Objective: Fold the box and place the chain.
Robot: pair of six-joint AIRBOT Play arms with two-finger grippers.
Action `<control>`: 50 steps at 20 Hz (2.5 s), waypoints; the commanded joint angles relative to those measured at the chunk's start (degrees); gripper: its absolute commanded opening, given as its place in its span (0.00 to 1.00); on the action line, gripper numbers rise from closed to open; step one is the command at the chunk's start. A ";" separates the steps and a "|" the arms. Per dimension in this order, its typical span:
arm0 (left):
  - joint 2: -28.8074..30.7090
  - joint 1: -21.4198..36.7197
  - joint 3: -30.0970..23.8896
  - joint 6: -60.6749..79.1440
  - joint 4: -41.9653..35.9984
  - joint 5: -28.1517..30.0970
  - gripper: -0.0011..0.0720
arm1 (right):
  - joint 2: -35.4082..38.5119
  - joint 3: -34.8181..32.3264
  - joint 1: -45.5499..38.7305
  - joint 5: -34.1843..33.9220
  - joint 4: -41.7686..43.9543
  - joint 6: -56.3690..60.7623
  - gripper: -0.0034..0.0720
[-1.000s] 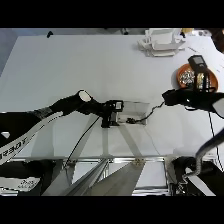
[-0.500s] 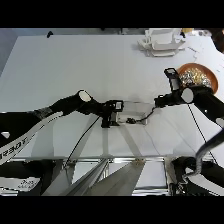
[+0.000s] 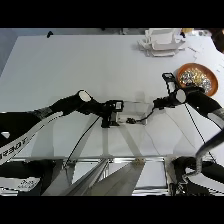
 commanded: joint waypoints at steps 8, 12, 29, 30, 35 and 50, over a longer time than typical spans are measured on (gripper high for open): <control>0.04 0.02 -0.02 0.02 0.02 0.00 0.20 | -0.50 0.04 -0.02 1.95 -0.15 0.83 0.16; 0.04 0.02 -0.02 0.02 0.02 0.00 0.20 | -0.22 0.04 0.00 2.82 -0.11 -0.44 0.06; 0.04 0.02 -0.02 0.02 0.02 0.00 0.20 | 37.94 0.04 0.04 23.69 37.18 -23.19 0.06; 0.04 0.02 -0.02 0.02 0.02 0.00 0.20 | 39.63 0.04 0.04 24.52 40.72 -25.51 0.06; 0.04 0.02 -0.02 0.02 0.02 0.00 0.20 | 40.81 0.04 3.45 24.28 55.87 -33.31 0.06; 0.04 0.02 -0.02 0.02 0.02 0.00 0.20 | 27.26 -7.85 13.75 5.75 44.57 -30.73 0.06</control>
